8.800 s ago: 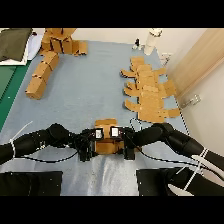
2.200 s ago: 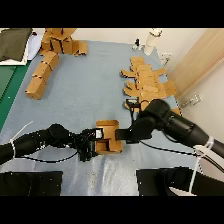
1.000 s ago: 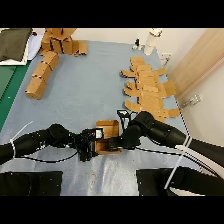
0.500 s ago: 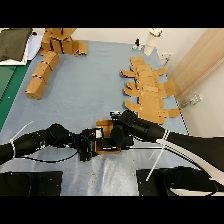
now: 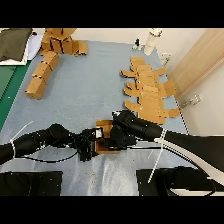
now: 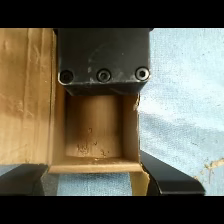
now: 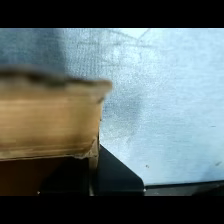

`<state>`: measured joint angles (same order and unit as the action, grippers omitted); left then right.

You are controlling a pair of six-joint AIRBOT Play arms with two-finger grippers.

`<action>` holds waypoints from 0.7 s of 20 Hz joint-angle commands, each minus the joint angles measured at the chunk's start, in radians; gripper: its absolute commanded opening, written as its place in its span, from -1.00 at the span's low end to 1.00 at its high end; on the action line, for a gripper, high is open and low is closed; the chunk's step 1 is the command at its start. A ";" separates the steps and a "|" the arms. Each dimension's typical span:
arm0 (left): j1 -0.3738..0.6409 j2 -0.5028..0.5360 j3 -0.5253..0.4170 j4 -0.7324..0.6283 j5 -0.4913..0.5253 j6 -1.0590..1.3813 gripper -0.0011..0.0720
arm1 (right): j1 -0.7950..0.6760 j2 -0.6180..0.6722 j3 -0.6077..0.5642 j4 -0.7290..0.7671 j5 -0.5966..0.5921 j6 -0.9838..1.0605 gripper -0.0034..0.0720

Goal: Fold the box.

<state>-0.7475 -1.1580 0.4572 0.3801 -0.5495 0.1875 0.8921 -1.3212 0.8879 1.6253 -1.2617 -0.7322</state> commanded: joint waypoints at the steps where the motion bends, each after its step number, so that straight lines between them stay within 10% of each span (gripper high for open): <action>1: 0.000 0.000 0.001 0.000 0.000 0.003 0.45 | 0.001 -0.001 0.001 0.002 -0.010 -0.012 -0.89; 2: 0.000 0.000 0.001 0.000 0.000 0.003 0.45 | 0.001 0.000 0.001 0.005 -0.005 -0.021 -0.86; 5: 0.000 0.000 0.001 0.000 0.000 0.003 0.45 | 0.001 0.008 0.016 0.006 -0.005 -0.027 0.29; 14: 0.000 0.000 0.001 0.000 0.000 0.003 0.45 | -0.001 0.103 0.039 0.013 -0.034 -0.037 0.37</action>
<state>-0.7475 -1.1576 0.4572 0.3805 -0.5503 0.1909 0.8917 -1.2568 0.9234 1.6310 -1.2892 -0.7643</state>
